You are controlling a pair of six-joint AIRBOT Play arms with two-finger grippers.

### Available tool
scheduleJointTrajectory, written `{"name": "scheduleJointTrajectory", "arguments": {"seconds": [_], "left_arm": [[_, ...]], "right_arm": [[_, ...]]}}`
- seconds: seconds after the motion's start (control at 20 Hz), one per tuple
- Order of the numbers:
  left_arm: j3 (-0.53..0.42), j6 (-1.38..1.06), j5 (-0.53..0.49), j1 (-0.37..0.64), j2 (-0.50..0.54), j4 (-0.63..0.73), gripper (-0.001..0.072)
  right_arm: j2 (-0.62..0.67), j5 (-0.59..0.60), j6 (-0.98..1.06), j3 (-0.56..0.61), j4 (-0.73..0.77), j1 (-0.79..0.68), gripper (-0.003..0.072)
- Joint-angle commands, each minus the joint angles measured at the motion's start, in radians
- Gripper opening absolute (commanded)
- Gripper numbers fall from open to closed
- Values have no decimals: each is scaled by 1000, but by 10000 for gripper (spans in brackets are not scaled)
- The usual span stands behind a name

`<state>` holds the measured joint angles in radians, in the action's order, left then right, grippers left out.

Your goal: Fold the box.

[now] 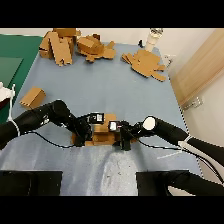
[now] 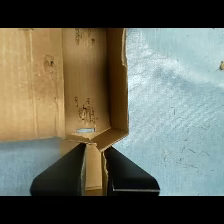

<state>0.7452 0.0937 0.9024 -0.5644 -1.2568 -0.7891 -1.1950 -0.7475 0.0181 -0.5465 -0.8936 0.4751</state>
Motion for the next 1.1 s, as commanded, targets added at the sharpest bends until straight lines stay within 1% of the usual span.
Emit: {"name": "scheduleJointTrajectory", "arguments": {"seconds": [0.0, 0.15, 0.25, 0.6, 0.65, 0.7, 0.75, 1.05], "left_arm": [[0, 8, -43, -12, 0, -4, 145], [0, 8, -92, -35, 0, -2, 144], [0, 0, -103, -49, 0, 0, 33], [0, -3, -110, -66, 0, 27, 39], [0, -3, -110, -66, 0, 30, 89], [0, -3, -110, -66, 0, 33, 324], [0, -2, -111, -66, 0, 34, 429], [0, 5, -106, -66, 0, 34, 424]], "right_arm": [[0, -1, 0, 0, 0, 1, 447], [0, 0, 0, 0, 0, 1, 447], [-1, 0, 0, 0, 0, 1, 447], [0, 0, 0, 0, 0, 1, 447], [-1, 0, 0, 0, 0, 1, 447], [-1, 0, 0, 0, 0, 1, 448], [-1, 0, 0, 0, 0, 1, 448], [-1, 0, 0, 0, 0, 1, 447]]}}
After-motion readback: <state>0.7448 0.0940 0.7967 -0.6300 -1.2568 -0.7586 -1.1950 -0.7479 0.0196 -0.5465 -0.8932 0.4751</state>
